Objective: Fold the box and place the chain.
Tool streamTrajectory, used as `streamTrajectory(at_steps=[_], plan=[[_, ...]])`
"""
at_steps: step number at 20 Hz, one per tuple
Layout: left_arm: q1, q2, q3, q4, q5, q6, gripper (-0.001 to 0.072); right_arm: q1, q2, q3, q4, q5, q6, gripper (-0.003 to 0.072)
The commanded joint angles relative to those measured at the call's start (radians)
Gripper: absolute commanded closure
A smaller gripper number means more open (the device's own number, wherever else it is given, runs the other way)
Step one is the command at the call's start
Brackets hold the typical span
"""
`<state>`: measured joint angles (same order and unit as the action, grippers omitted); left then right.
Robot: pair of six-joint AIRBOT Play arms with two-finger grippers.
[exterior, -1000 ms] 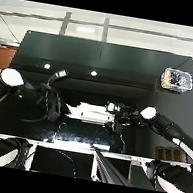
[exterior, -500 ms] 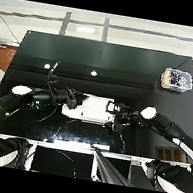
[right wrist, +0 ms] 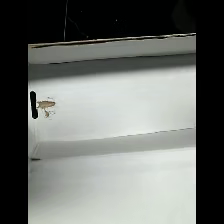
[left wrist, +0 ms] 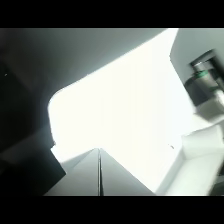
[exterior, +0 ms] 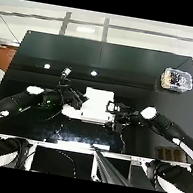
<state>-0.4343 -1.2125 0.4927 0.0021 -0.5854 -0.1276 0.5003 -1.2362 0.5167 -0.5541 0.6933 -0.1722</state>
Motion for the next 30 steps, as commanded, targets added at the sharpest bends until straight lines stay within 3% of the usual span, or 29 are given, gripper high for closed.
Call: streamTrajectory(at_steps=[1, 7, 9, 12, 13, 15, 18, 20, 25, 28, 30], plan=[[-0.016, -0.031, 0.038, 0.187, 0.035, -0.140, 0.0685, 0.001, -0.001, 0.000, 0.000, -0.002, 0.001, 0.0207], [0.019, -0.030, 0.146, 0.549, -0.171, -0.264, 0.0684, 0.001, -0.001, 0.000, 0.000, -0.002, 0.001, 0.0207], [0.062, -0.020, 0.222, 0.661, -0.302, -0.266, 0.0684, 0.001, -0.001, 0.000, 0.000, -0.002, 0.001, 0.0207], [0.151, 0.037, 0.318, 0.774, -0.406, -0.288, 0.0668, 0.001, -0.001, 0.000, 0.000, -0.002, 0.001, 0.0207], [0.187, 0.061, 0.340, 0.787, -0.429, -0.303, 0.0508, 0.001, -0.001, 0.000, 0.000, -0.002, 0.001, 0.0207], [0.254, 0.104, 0.347, 0.823, -0.462, -0.338, -0.0002, 0.001, -0.001, 0.000, 0.000, -0.002, 0.001, 0.0207], [0.292, 0.120, 0.343, 0.938, -0.589, -0.356, 0.0001, 0.001, -0.001, 0.000, 0.000, -0.002, 0.001, 0.0207], [0.270, 0.118, 0.304, 0.940, -0.628, -0.288, 0.0003, 0.001, 0.000, 0.000, 0.000, -0.002, 0.001, 0.0207], [0.123, 0.118, 0.172, 0.952, -0.407, -0.087, 0.0039, 0.001, -0.001, 0.000, 0.000, -0.002, 0.000, 0.0207], [0.043, 0.069, 0.147, 0.901, -0.380, 0.130, 0.0039, 0.001, -0.001, 0.000, 0.000, -0.002, 0.000, 0.0207], [0.027, 0.018, 0.141, 0.898, -0.358, 0.149, 0.0039, 0.001, -0.001, 0.000, 0.000, -0.002, 0.000, 0.0207]])
